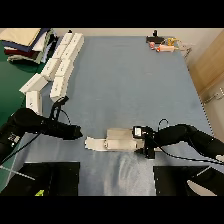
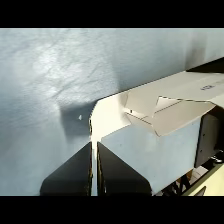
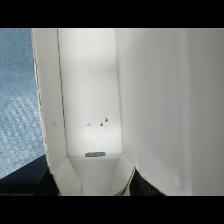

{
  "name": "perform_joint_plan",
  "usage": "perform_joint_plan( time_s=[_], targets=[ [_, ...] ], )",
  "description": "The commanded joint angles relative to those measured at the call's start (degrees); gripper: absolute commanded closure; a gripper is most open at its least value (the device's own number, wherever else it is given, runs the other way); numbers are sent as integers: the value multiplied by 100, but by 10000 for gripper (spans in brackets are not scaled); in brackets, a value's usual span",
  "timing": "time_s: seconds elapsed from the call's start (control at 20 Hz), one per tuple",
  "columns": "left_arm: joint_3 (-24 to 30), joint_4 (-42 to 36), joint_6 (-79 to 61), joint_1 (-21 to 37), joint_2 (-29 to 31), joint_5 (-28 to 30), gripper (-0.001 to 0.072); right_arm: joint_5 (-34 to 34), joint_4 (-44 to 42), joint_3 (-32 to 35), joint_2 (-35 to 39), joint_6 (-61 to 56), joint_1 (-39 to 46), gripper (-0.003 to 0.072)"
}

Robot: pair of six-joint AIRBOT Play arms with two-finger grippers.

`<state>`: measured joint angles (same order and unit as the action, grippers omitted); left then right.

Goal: Fold the box.

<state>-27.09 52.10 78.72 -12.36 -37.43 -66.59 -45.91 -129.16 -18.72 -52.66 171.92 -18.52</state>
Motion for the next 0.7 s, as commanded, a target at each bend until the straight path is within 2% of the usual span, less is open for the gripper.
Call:
perform_joint_plan(
  time_s=[0.0, 0.05, 0.1, 0.15, 0.4, 0.65],
  targets=[
    [33, 151, 26, 426, 79, -343, 634, 0, 0, -2, 0, -2, -4, 173],
    [125, 304, 140, 424, 37, -262, 640, 0, 0, -2, 0, 0, -4, 173],
    [234, 361, 326, 424, -52, -201, 695, 0, 0, -2, 0, 0, -2, 173],
    [356, 284, 341, 417, -181, -146, 695, 0, 0, -2, 0, 0, -2, 173],
    [750, -885, -308, 389, -951, 260, 696, 0, 0, -2, 0, 0, -4, 173],
    [754, -1075, -267, -527, -1362, 1016, 696, 0, 0, -2, 0, 0, -4, 173]
  ],
)
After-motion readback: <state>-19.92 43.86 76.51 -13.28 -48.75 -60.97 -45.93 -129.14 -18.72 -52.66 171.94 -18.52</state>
